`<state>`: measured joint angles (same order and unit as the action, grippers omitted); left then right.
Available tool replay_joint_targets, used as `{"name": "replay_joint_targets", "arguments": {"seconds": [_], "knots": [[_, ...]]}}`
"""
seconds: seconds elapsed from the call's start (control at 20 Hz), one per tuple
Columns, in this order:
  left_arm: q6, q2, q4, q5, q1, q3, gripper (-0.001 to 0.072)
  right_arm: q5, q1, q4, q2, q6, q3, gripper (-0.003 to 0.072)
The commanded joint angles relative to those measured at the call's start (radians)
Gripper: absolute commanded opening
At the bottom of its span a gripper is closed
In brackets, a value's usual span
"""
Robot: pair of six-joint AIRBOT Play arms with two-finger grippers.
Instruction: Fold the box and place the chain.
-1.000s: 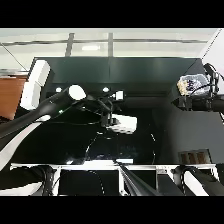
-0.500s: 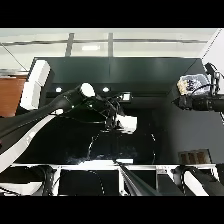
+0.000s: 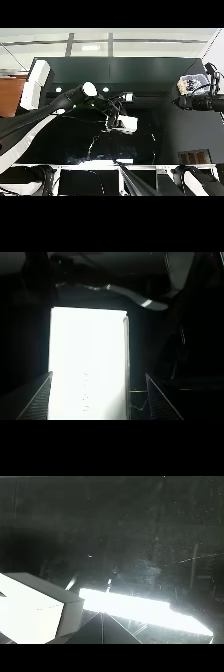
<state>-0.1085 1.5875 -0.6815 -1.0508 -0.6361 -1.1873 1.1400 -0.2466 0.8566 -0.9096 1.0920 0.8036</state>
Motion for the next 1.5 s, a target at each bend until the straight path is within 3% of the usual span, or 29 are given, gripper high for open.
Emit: {"name": "replay_joint_targets", "arguments": {"seconds": [0.0,0.3,0.95,1.25,1.45], "knots": [[-0.001,-0.005,0.0,0.003,0.002,-0.023,0.0701,0.0,-0.001,0.001,0.001,0.0,0.001,0.0016],[-0.084,0.018,-0.077,0.003,0.001,-0.022,0.0701,-0.001,-0.001,0.001,0.001,0.0,0.001,0.0016],[-0.083,0.029,-0.082,0.008,-0.047,-0.022,0.0701,-0.001,-0.001,0.002,0.001,0.0,0.001,0.0016],[-0.082,0.068,-0.187,0.009,-0.079,-0.022,0.0702,-0.001,-0.001,0.01,0.001,0.0,0.001,0.0016],[-0.108,0.087,-0.27,0.079,-0.122,-0.022,0.0701,-0.003,-0.001,0.01,0.001,0.0,0.001,0.0015]]}}
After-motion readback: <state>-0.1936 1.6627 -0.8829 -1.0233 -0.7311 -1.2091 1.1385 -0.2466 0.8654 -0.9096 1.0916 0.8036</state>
